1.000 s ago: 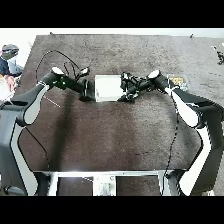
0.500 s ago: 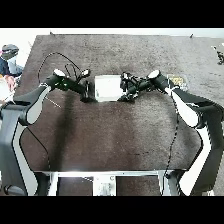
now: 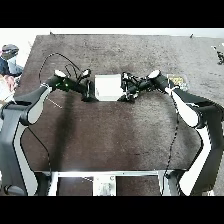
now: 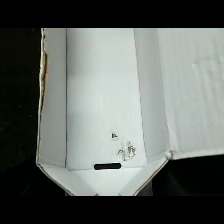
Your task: Fold the box and place the chain.
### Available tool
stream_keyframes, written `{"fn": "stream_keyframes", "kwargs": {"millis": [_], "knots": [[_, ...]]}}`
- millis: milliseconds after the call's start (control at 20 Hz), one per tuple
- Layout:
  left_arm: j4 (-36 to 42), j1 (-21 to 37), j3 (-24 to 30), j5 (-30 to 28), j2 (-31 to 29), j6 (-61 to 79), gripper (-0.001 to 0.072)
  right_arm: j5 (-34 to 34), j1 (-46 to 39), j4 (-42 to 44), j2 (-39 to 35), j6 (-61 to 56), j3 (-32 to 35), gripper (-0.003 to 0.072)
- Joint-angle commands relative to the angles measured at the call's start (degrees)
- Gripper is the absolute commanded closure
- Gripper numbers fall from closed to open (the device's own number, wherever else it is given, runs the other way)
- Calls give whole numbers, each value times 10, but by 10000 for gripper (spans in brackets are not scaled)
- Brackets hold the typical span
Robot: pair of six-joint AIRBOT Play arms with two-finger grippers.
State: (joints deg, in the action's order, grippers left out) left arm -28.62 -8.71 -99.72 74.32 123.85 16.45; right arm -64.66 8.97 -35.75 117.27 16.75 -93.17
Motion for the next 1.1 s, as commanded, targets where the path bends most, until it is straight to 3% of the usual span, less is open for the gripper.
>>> {"fn": "stream_keyframes", "kwargs": {"millis": [0, 850, 900, 950, 1050], "knots": [[4, -10, 0, -13, 2, 6, -11, 0, 0, 0, 0, 0, 0, 74], [2, -17, 0, -30, 9, 5, -11, 0, 0, 0, 0, 0, 0, 73], [1, -16, 0, -29, 9, 4, 63, 0, 0, 0, 0, 0, 0, 74], [0, -16, 0, -29, 9, 3, 223, 0, 0, 0, 0, 0, 0, 73], [-1, -16, 0, -28, 9, 3, 241, 0, 0, 0, 0, 0, 0, 73]]}}
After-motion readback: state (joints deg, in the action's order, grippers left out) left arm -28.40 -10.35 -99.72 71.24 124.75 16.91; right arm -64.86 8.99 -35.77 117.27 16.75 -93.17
